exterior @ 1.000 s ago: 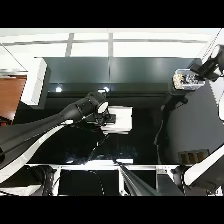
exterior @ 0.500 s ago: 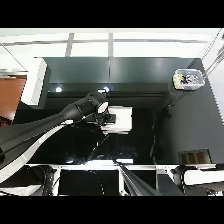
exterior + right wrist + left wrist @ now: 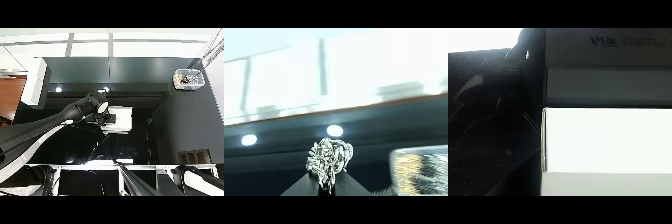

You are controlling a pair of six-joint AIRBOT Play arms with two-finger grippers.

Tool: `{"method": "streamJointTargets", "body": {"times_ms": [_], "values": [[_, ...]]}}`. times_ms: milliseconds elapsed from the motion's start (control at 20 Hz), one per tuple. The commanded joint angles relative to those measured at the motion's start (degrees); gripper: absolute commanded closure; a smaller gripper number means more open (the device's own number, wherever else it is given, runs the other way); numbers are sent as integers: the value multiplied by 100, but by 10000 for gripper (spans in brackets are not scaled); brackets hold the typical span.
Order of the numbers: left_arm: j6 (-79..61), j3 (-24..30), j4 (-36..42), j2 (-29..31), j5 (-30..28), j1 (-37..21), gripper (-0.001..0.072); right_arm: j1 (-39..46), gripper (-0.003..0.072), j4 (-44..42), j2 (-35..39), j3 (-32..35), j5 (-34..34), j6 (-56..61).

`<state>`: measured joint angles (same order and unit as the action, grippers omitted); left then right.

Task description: Fold the box and place the chain.

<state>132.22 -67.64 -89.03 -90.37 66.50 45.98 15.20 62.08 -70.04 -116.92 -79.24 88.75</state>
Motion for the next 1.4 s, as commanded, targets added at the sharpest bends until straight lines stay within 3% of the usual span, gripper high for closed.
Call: {"method": "streamJointTargets", "body": {"times_ms": [0, 150, 300, 750, 950, 1150, 1350], "values": [[0, -4, 0, -2, 0, -4, 678, -258, 677, -868, 501, 133, -332, -293], [-2, -4, -4, -2, -24, -4, 678, -695, 675, -1539, 763, 748, -887, -697], [0, -4, -2, -2, -22, -4, 678, -1322, 675, -1606, 868, 1412, -1158, -994], [-2, -4, -2, -2, -20, -4, 677, -2439, 677, -2262, 868, 3200, -879, -1408], [0, -4, -2, -2, -20, -4, 677, -2826, 678, -2656, 863, 4242, -234, -1716], [-2, -4, -4, -4, -22, -4, 677, -3213, 678, -2675, 793, 5386, 946, -1899], [0, -4, -4, -4, -22, -4, 678, -3539, 678, -2643, 627, 6111, 1637, -1941]]}}
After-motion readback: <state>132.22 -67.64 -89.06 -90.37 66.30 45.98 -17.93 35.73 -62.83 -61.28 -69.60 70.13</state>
